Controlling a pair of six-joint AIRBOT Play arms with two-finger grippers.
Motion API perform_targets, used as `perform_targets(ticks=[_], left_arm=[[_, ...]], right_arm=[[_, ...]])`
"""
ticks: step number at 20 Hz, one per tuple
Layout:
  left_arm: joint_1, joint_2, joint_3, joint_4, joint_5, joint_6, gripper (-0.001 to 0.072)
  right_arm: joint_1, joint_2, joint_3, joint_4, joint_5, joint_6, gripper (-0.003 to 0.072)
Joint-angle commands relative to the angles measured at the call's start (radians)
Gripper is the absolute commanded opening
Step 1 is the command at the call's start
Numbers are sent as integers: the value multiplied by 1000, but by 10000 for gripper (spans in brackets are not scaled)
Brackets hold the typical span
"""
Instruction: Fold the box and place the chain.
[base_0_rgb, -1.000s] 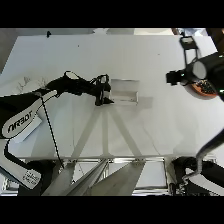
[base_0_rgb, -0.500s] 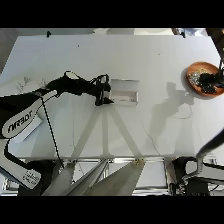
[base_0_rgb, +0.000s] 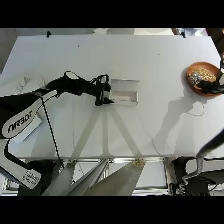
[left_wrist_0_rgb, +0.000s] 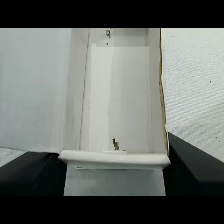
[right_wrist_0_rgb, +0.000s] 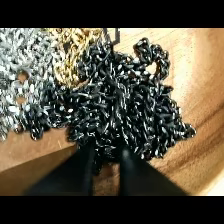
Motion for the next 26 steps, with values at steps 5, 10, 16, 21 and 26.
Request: perform_targets(ticks=[5, 10, 16, 21, 26], left_arm=[[0, 0, 0, 0, 0, 0, 19], [0, 0, 0, 0, 0, 0, 19], [0, 0, 0, 0, 0, 0, 19], [0, 0, 0, 0, 0, 0, 19], [0, 0, 0, 0, 0, 0, 19]], right_arm=[[39, 114, 26, 16, 90, -27, 9], [130, 314, 26, 16, 175, -27, 9], [323, 462, 26, 53, 441, -179, 9], [529, 508, 26, 151, 558, -234, 9], [750, 510, 26, 204, 533, -253, 9]])
